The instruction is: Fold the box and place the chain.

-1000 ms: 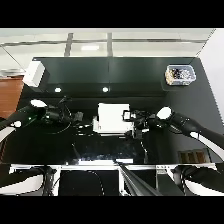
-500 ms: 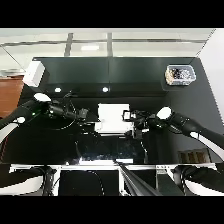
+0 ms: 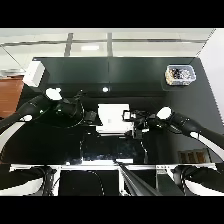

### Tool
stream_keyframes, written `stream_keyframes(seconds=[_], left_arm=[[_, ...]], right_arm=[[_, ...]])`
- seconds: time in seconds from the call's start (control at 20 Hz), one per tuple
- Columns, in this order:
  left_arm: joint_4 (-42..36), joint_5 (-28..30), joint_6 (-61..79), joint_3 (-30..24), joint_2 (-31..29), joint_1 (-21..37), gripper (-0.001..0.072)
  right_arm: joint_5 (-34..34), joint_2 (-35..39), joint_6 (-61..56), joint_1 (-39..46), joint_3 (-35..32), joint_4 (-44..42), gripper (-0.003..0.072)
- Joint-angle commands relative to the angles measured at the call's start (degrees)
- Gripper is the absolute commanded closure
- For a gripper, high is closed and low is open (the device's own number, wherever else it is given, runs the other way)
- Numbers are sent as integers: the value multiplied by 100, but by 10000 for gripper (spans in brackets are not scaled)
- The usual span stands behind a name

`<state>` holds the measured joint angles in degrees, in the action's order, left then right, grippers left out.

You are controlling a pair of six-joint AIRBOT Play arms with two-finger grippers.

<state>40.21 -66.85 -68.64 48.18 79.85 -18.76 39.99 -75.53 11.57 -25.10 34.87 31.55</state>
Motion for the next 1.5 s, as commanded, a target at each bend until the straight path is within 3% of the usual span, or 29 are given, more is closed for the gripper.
stream_keyframes(seconds=[0.0, 0.2, 0.3, 0.4, 0.75, 0.9, 1.1, 1.2, 1.45], left_arm=[[817, 413, -1047, 271, 2, -468, 215], [1714, 629, -2026, 483, 2, -994, 217], [1840, 693, -2129, 522, 4, -1215, 304], [2009, 791, -2337, 555, 4, -1410, 304], [3941, 798, -4677, 588, 11, -1998, 304], [4142, 551, -5003, 754, 101, -2120, 307], [4664, -127, -5329, 1464, 566, -2380, 308], [4675, -81, -5543, 1709, 737, -2500, 307], [4564, -4, -5932, 1746, 997, -2566, 307]], right_arm=[[2, -2, 0, -2, 2, 0, 427], [2, -2, 0, -2, 2, 0, 426], [2, -2, 0, -2, 2, 0, 427], [2, -2, 0, -2, 2, 0, 426], [2, -2, 0, -2, 2, 0, 426], [2, -2, 2, -2, 2, 0, 427], [4, -2, 2, -2, 2, 2, 426], [2, -2, 2, -2, 2, 0, 426], [4, -2, 0, -2, 2, 0, 426]])
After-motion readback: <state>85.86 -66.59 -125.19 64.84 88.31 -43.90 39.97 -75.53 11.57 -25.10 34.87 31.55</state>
